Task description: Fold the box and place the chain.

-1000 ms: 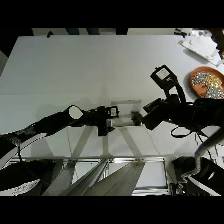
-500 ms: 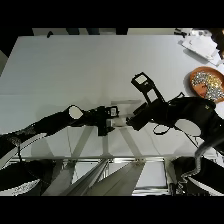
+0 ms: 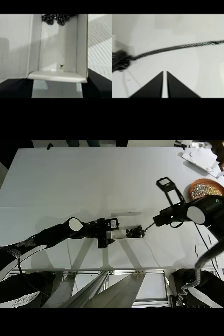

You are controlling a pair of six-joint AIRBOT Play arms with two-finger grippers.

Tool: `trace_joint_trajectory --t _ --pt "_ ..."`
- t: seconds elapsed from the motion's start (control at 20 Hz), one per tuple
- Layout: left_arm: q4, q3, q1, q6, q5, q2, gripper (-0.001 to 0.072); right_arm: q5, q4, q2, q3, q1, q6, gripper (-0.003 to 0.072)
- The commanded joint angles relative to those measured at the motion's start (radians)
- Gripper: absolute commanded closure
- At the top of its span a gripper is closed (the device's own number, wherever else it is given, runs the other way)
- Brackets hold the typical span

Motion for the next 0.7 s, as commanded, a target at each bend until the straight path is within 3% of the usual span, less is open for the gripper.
trace_joint_trajectory --t 0.0,0.05,0.35,0.65 --pt "0.0 0.0 0.0 0.0 0.0 0.0 0.0356 0.017 -0.052 -0.078 0.0 -0.144 -0.063 0.0379" --pt "0.0 0.0 0.0 0.0 0.0 0.0 0.0356 0.014 -0.063 -0.117 0.0 -0.169 -0.071 0.0323" --pt "0.0 0.0 0.0 0.0 0.0 0.0 0.0356 -0.045 -0.105 -0.317 0.042 -0.275 -0.069 0.0326" --pt "0.0 0.0 0.0 0.0 0.0 0.0 0.0356 -0.066 -0.096 -0.459 0.127 -0.284 -0.063 0.0328"
